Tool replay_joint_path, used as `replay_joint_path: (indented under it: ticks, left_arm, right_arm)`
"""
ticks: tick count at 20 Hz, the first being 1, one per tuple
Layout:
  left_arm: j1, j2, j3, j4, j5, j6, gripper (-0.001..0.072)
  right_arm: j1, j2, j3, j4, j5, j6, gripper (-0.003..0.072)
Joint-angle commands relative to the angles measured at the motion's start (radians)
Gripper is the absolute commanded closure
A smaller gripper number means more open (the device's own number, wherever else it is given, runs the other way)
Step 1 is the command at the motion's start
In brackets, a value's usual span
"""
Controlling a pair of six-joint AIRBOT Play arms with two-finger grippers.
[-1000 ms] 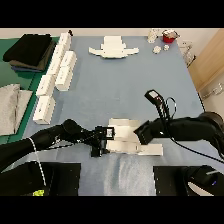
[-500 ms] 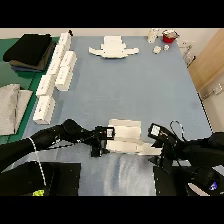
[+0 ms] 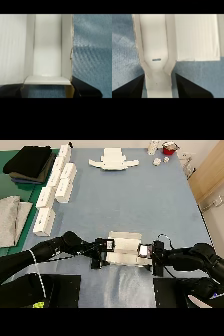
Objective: Fold the box.
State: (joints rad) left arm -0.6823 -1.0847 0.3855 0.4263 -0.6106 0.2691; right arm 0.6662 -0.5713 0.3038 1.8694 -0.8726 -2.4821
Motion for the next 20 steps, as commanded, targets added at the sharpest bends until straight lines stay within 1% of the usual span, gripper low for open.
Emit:
replay_joint_path:
  ticks: [1, 2, 3, 4, 5, 6, 7, 8, 9, 10, 12, 13, 14, 17, 18, 19, 20]
  left_arm:
    - [0.000, 0.000, 0.001, 0.000, 0.000, 0.000, 0.0163]
    - [0.000, 0.000, 0.001, 0.000, 0.000, 0.000, 0.0163]
    - [0.000, 0.000, 0.001, 0.000, 0.000, 0.000, 0.0163]
    - [0.000, 0.000, 0.001, 0.000, 0.000, 0.000, 0.0162]
    - [0.000, 0.000, 0.001, 0.000, 0.000, 0.000, 0.0163]
    - [0.000, 0.000, 0.001, 0.000, 0.000, 0.000, 0.0163]
    - [0.000, 0.000, 0.001, 0.000, 0.000, 0.000, 0.0163]
    - [0.000, 0.000, 0.001, 0.000, 0.000, 0.000, 0.0163]
    - [0.000, 0.000, 0.001, 0.000, 0.000, 0.000, 0.0163]
    - [0.000, 0.000, 0.001, 0.000, 0.000, 0.000, 0.0163]
    - [0.000, 0.000, 0.001, 0.000, 0.000, 0.000, 0.0163]
    - [0.000, 0.000, 0.001, 0.000, 0.000, 0.000, 0.0163]
    - [0.000, 0.000, 0.001, 0.000, 0.000, 0.000, 0.0163]
    - [0.000, 0.000, 0.001, 0.000, 0.000, 0.000, 0.0163]
    - [0.000, 0.000, 0.001, 0.000, 0.000, 0.000, 0.0163]
    - [0.000, 0.000, 0.001, 0.000, 0.000, 0.000, 0.0163]
    - [0.000, 0.000, 0.001, 0.000, 0.000, 0.000, 0.0163]
  right_arm:
    - [0.002, -0.040, -0.003, 0.071, 0.053, -0.078, 0.0115]
    - [0.002, -0.040, -0.003, 0.074, 0.053, -0.078, 0.0186]
    - [0.002, -0.040, -0.003, 0.074, 0.053, -0.080, 0.0226]
    - [0.002, -0.040, -0.003, 0.085, 0.054, -0.085, 0.0302]
    - [0.002, -0.040, -0.002, 0.101, 0.054, -0.087, 0.0340]
    - [0.002, -0.040, -0.002, 0.122, 0.054, -0.099, 0.0405]
    - [0.002, -0.041, -0.002, 0.132, 0.055, -0.105, 0.0408]
    - [0.002, -0.047, -0.002, 0.137, 0.058, -0.116, 0.0442]
    - [0.002, -0.053, -0.002, 0.136, 0.066, -0.119, 0.0495]
    - [0.002, -0.060, -0.002, 0.136, 0.079, -0.123, 0.0533]
    - [0.002, -0.076, -0.002, 0.149, 0.106, -0.143, 0.0546]
    - [0.002, -0.086, -0.002, 0.158, 0.121, -0.158, 0.0600]
    - [0.002, -0.098, -0.002, 0.171, 0.133, -0.174, 0.0606]
    - [0.002, -0.130, -0.002, 0.215, 0.150, -0.217, 0.0604]
    - [0.002, -0.136, -0.002, 0.225, 0.155, -0.227, 0.0586]
    - [0.002, -0.140, -0.002, 0.235, 0.163, -0.236, 0.0487]
    - [0.002, -0.146, -0.002, 0.241, 0.175, -0.246, 0.0177]
